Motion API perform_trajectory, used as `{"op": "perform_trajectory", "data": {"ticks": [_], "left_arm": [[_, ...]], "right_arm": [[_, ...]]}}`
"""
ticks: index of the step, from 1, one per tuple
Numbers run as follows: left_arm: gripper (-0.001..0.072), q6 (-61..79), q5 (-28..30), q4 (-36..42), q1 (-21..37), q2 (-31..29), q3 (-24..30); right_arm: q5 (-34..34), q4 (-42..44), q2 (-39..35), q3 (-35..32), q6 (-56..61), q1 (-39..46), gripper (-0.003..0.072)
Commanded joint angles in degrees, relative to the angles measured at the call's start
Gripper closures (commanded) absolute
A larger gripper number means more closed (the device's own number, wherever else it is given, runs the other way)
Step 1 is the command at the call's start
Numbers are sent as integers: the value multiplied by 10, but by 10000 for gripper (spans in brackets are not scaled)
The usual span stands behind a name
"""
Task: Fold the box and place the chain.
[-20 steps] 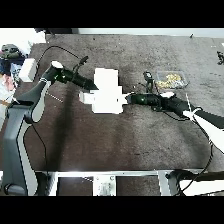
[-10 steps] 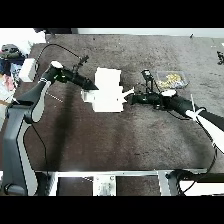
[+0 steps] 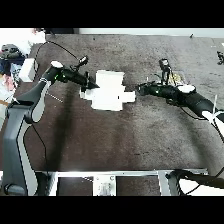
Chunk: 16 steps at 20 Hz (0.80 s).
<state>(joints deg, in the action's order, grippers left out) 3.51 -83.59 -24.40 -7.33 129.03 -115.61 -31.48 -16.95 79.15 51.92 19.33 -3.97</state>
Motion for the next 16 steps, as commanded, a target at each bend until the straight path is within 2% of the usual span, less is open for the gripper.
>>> {"op": "perform_trajectory", "data": {"ticks": [1, 10, 16], "left_arm": [[702, 84, 39, 34, 7, 0, 6], [701, 147, 59, 40, 20, 0, 77], [700, 156, 46, 15, 20, 0, 83]], "right_arm": [[-2, 0, -4, 0, -3, 11, 303], [20, -11, -2, 0, -19, 10, 303], [30, -11, -2, 0, -21, 8, 302]]}}
